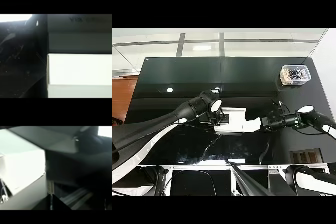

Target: Fold the box and place the chain.

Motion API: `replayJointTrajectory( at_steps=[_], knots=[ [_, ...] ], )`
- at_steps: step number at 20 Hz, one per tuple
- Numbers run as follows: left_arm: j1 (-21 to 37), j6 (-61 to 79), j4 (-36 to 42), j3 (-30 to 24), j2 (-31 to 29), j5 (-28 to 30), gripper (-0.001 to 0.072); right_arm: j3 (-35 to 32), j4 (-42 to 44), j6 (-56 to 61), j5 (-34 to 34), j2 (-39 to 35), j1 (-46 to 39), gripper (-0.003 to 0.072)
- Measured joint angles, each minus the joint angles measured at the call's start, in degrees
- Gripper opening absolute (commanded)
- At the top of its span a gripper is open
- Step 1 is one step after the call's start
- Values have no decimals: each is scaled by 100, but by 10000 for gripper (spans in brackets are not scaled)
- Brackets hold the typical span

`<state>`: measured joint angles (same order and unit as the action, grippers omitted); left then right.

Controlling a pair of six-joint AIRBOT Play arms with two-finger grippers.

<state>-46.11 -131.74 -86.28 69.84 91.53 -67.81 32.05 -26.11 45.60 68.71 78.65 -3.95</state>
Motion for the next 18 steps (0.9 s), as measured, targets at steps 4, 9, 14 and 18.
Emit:
replayJointTrajectory(
  at_steps=[4, 9, 14, 18],
  knots=[
    [0, 0, 0, 0, 0, 9, 26, 415, 7, -105, 258, 37, 199, 549],
    [0, 0, 0, 2, 0, 9, 26, 743, -7, 39, 341, 46, 660, 539],
    [0, 0, 0, 0, 2, 9, 26, 1283, -664, 1038, -17, 46, 1329, 431],
    [0, 0, -2, 0, 0, 15, 26, 1582, -1257, 2076, -240, 46, 1825, 360]
  ],
)
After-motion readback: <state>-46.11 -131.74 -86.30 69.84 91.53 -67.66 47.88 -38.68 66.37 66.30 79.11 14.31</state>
